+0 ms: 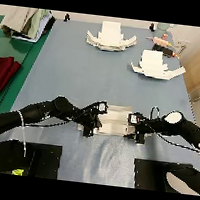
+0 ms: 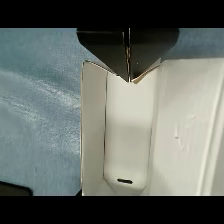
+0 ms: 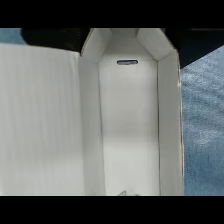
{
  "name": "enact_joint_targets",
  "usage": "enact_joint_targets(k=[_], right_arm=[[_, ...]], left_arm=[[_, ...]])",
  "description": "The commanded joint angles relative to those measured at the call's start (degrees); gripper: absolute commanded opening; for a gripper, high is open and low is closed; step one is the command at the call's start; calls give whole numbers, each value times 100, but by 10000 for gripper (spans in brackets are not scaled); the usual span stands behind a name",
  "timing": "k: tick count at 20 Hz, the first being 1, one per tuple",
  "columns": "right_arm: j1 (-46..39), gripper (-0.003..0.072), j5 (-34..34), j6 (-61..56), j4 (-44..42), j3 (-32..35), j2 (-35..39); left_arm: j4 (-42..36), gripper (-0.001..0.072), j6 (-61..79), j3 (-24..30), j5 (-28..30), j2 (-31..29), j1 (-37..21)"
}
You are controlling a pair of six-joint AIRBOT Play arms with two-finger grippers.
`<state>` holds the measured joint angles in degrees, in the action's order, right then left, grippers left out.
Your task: Fold the box.
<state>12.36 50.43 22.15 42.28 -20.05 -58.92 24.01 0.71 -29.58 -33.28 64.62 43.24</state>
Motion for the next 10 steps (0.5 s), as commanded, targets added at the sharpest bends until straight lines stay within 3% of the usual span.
enact_joint_targets(k=[1,5,10], right_arm=[[0,536,7,-9,-4,0,-4],[2,536,7,-9,-2,0,-4],[2,536,7,-9,-2,0,-4]], left_arm=[[785,15,-1163,0,-20,-199,-9],[2739,15,-3834,-9,-352,-903,-15],[4441,15,-6870,-48,-1954,-2297,-420]])
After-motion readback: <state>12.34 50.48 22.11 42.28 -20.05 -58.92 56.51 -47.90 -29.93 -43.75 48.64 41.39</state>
